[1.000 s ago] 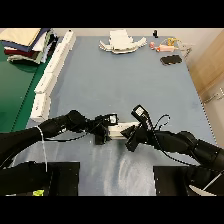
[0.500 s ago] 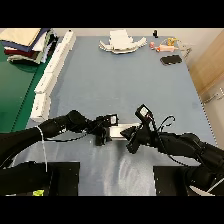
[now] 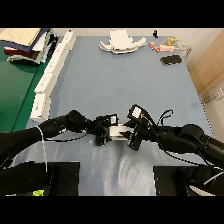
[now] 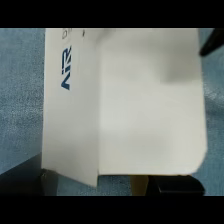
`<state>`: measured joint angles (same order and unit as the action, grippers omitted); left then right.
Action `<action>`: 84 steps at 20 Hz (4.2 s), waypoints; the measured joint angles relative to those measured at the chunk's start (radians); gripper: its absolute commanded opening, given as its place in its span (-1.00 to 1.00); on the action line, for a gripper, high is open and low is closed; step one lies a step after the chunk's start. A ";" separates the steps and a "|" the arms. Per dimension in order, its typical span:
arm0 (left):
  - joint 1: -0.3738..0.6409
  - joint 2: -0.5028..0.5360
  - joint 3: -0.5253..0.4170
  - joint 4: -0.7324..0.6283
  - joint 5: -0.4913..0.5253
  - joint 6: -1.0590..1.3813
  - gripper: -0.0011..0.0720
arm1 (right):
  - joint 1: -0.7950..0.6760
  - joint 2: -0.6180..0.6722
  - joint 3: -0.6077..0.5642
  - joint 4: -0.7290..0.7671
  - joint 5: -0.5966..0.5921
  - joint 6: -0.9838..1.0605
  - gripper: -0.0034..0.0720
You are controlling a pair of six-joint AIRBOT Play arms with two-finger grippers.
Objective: Fold the box.
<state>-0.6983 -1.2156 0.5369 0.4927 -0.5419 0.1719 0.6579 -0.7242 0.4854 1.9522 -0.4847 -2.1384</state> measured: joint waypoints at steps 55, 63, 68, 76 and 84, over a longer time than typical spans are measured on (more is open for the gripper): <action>0.000 0.000 0.000 0.000 0.002 -0.003 0.14 | -0.008 -0.256 0.297 -0.351 -0.430 -0.096 0.14; 0.000 0.000 0.000 -0.001 0.002 -0.002 0.14 | -0.007 -0.256 0.312 -0.397 -0.419 -0.069 0.13; 0.000 0.000 0.000 0.000 0.002 -0.002 0.14 | -0.007 -0.269 0.315 -0.401 -0.415 -0.053 0.00; 0.000 0.000 0.000 0.001 -0.003 0.001 0.14 | -0.007 -0.302 0.315 -0.332 -0.446 -0.043 -0.30; 0.000 0.000 0.000 0.001 -0.004 0.001 0.14 | -0.008 -0.304 0.315 -0.279 -0.484 -0.034 -0.48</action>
<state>-0.6983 -1.2156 0.5369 0.4934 -0.5457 0.1726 0.6495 -1.0286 0.8009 1.6733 -0.9691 -2.1723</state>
